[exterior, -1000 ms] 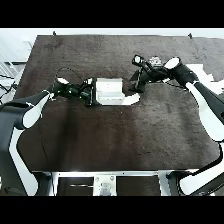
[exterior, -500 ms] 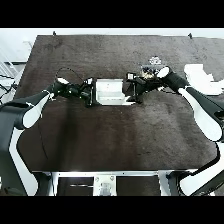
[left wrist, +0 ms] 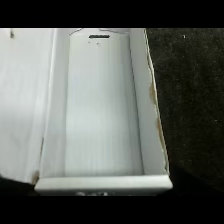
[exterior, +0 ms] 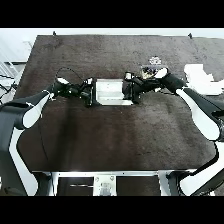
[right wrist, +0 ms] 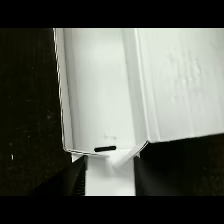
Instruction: Fold the box and place the chain.
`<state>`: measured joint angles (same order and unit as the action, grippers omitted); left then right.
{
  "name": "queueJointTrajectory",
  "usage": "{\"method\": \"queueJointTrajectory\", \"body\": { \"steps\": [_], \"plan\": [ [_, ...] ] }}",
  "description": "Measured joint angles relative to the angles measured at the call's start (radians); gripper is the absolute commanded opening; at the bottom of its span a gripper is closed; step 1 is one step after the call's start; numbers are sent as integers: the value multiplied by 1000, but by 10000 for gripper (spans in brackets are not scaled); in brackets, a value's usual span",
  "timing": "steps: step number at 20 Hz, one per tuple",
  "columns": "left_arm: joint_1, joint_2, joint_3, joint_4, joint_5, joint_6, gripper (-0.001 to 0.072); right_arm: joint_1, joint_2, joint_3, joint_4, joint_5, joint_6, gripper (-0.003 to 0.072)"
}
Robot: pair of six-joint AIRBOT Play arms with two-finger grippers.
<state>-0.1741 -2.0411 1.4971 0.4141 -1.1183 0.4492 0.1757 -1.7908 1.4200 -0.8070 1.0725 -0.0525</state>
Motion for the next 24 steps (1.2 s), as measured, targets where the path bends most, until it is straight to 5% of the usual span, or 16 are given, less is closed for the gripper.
{"method": "queueJointTrajectory", "body": {
  "steps": [7,9,11,16,17,22,24],
  "plan": [
    [1,0,0,2,-1,1,471,13,-28,-25,135,-13,-68,269],
    [1,0,0,1,0,1,471,15,-36,-28,164,-27,-80,341],
    [1,0,0,0,1,0,471,15,-40,-29,182,-39,-84,546],
    [1,0,0,0,2,0,471,13,-44,-30,198,-50,-89,549],
    [1,0,0,-1,3,-2,471,11,-44,-30,198,-52,-86,514],
    [1,0,0,-1,-1,-2,471,-10,-35,-30,147,-43,-1,9],
    [0,0,0,-1,0,-1,471,-21,-13,-30,97,-10,66,9]
  ]
}}
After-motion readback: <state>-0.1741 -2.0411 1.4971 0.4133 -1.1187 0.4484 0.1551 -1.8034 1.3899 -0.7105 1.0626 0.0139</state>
